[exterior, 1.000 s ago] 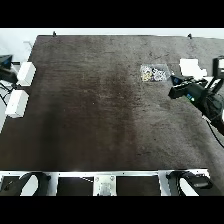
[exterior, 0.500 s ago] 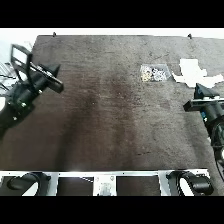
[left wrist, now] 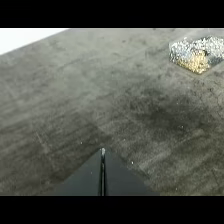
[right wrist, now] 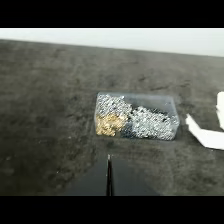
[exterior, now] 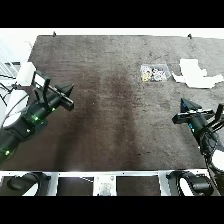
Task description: Fold the box and place the chain.
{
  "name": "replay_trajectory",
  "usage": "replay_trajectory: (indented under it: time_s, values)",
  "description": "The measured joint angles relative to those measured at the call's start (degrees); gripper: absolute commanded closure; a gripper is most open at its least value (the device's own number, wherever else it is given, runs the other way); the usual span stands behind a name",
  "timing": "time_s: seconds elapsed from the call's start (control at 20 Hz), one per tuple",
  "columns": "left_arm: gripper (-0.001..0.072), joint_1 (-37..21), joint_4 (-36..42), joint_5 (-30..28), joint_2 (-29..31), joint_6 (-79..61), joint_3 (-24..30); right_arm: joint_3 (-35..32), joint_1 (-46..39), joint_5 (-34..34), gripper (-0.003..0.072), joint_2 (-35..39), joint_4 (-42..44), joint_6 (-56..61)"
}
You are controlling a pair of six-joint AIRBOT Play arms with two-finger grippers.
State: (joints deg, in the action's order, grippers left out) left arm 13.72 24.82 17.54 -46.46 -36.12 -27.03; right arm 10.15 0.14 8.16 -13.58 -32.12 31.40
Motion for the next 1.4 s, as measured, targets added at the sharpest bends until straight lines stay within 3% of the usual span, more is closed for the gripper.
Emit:
replay_trajectory:
  time_s: [0.2,0.45,1.2,1.4]
  values:
    - [0.0696,0.1,9.9,-1.3,0.0,-10.5,4.2,-1.0,0.0,1.8,0.0681,0.1,0.0,-0.3]
    - [0.0691,0.1,14.5,-1.0,-0.2,-15.1,7.2,-1.3,0.0,2.4,0.068,0.1,-0.1,-0.5]
    - [0.069,0.0,16.0,0.7,-0.3,-16.7,7.7,-1.3,0.0,2.6,0.068,0.1,-0.1,-0.5]
    - [0.069,-3.0,11.8,-0.4,0.3,-16.7,7.7,-1.3,0.0,2.6,0.068,0.1,-0.1,-0.5]
